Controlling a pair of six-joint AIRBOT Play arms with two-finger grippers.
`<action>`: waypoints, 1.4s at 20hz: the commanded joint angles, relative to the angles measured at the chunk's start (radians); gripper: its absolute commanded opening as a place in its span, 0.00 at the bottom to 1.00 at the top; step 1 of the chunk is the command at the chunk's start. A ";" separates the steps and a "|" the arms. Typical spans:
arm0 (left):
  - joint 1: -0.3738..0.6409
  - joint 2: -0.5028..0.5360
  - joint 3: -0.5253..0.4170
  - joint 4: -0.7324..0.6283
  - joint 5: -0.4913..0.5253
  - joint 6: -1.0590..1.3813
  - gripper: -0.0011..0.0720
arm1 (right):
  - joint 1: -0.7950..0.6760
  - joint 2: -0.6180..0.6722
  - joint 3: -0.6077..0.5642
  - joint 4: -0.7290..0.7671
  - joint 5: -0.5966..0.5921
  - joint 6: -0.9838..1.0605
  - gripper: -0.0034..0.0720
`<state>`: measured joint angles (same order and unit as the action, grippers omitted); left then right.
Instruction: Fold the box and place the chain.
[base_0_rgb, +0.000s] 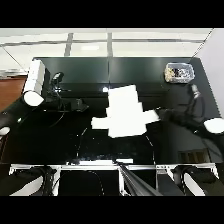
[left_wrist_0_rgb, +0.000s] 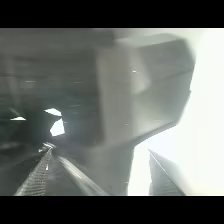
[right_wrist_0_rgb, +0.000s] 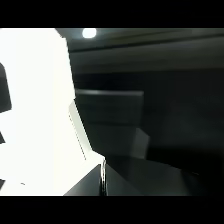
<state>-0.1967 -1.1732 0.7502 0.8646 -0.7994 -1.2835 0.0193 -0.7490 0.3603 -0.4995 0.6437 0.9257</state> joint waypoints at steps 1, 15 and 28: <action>0.036 -0.203 0.098 -0.275 -0.145 0.138 0.96 | 0.233 0.027 -0.116 0.084 -0.249 0.064 0.07; -0.058 -0.678 0.490 -0.257 -0.771 0.466 0.67 | 0.296 0.027 -0.116 0.084 -0.251 0.066 0.07; -0.079 -0.682 0.539 -0.185 -0.715 0.522 0.05 | 0.296 0.027 -0.115 0.107 -0.218 0.066 0.18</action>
<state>-0.2760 -1.8542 1.2861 0.6746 -1.5330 -0.7845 0.3141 -0.7227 0.2451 -0.4099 0.4068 0.9916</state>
